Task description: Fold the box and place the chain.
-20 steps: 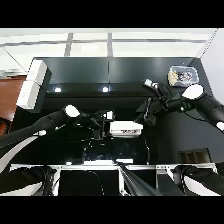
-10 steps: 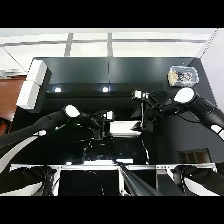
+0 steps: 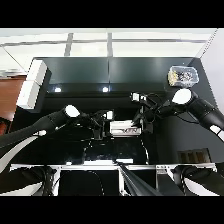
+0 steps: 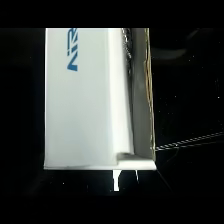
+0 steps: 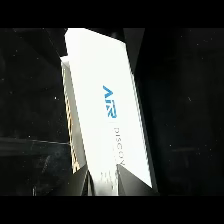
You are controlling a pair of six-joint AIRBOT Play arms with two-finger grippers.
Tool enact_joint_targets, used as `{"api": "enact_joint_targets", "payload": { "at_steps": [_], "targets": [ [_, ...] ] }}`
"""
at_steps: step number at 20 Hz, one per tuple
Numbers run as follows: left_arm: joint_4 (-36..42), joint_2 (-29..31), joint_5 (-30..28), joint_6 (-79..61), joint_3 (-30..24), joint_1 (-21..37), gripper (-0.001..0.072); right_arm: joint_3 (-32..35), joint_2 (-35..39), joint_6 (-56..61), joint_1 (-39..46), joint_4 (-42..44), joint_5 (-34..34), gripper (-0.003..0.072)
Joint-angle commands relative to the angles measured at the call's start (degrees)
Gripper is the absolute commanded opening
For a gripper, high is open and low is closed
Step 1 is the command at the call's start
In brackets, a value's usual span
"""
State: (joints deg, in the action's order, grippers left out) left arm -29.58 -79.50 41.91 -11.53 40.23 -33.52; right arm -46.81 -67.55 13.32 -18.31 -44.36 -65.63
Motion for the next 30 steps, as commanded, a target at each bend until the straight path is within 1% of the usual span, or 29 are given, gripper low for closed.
{"api": "enact_joint_targets", "payload": {
  "at_steps": [1,6,8,12,13,18,19,20,30],
  "targets": [
    [-0.02,-0.02,0.02,-0.07,0.07,0.00,0.0331,0.04,0.00,0.61,-0.02,-0.39,-0.35,0.0178],
    [-0.02,-0.02,0.04,-0.07,0.07,0.00,0.0331,0.66,0.00,0.81,-0.04,-0.79,-1.27,0.0182],
    [-0.02,-0.02,0.02,-0.07,0.07,0.00,0.0331,0.87,0.00,0.81,-0.04,-1.01,-1.07,0.0210],
    [-0.02,-0.02,0.02,-0.07,0.07,0.00,0.0331,0.94,0.00,0.81,-0.04,-3.15,-0.52,0.0214],
    [-0.02,-0.02,0.02,-0.07,0.07,0.00,0.0331,1.05,0.00,0.81,-0.09,-3.10,-0.26,0.0295],
    [-0.02,-0.02,0.02,-0.07,0.07,0.00,0.0331,1.14,0.00,0.83,-3.21,-4.17,2.05,0.0291],
    [-0.02,-0.02,0.02,-0.07,0.07,0.00,0.0331,1.11,0.02,1.29,-3.37,-4.15,2.91,0.0252],
    [-0.02,-0.02,0.04,-0.07,0.07,0.00,0.0331,1.11,0.04,1.38,-3.34,-3.98,3.15,0.0190],
    [-0.02,-0.02,0.04,-0.07,0.07,0.00,0.0331,1.09,2.84,2.89,-2.78,-4.15,3.06,0.0190]
  ]
}}
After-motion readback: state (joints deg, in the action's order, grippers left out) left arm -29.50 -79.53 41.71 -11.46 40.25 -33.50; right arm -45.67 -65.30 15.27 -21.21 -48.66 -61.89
